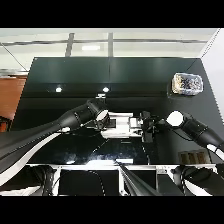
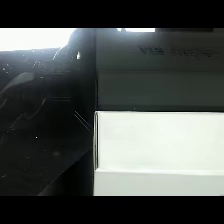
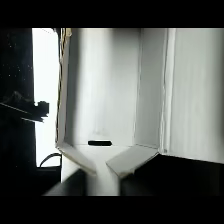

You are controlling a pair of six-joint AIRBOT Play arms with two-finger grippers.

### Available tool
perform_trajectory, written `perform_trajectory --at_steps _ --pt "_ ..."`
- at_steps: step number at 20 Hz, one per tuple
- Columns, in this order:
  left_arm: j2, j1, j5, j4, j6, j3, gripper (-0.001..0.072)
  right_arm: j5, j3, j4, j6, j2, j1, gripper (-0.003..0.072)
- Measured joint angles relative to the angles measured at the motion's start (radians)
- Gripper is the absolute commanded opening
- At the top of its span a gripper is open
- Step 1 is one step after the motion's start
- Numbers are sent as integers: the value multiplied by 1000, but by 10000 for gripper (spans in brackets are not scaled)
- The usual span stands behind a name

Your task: Fold the box and place the chain.

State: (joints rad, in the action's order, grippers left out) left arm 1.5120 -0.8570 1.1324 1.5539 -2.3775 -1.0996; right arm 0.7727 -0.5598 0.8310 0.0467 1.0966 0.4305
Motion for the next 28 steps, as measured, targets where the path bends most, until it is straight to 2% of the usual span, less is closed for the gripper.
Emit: perform_trajectory --at_steps 4,10,15,16,17,18,19,20,21,22,23,25,28 --pt "0 0 -3 0 3 0 27 0 2 -62 -3 9 0 126" --pt "0 0 -3 -1 3 0 27 -15 3 -236 -5 77 0 127" --pt "0 0 -4 -1 3 0 28 -24 3 -286 -6 103 0 123" --pt "0 0 -4 -1 3 0 28 -24 3 -290 -6 105 0 61" --pt "0 0 -4 -1 3 0 28 -26 3 -293 -6 107 0 53" --pt "0 0 -5 -2 3 0 28 -26 3 -297 -7 108 0 71" --pt "0 0 -6 -2 3 0 28 -26 3 -299 -8 109 0 267" --pt "0 0 -6 -2 3 0 28 -26 3 -301 -11 109 0 343" --pt "0 0 -6 -2 2 0 27 -25 3 -303 -11 109 0 102" --pt "0 0 -5 -2 1 0 28 -25 3 -303 -12 109 0 30" --pt "0 0 -6 -2 1 0 27 -23 3 -304 -16 110 0 151" --pt "0 0 -7 -3 1 0 28 -17 3 -306 -17 109 0 10" --pt "0 0 -7 -3 3 0 27 -6 0 -301 -74 102 -4 9"
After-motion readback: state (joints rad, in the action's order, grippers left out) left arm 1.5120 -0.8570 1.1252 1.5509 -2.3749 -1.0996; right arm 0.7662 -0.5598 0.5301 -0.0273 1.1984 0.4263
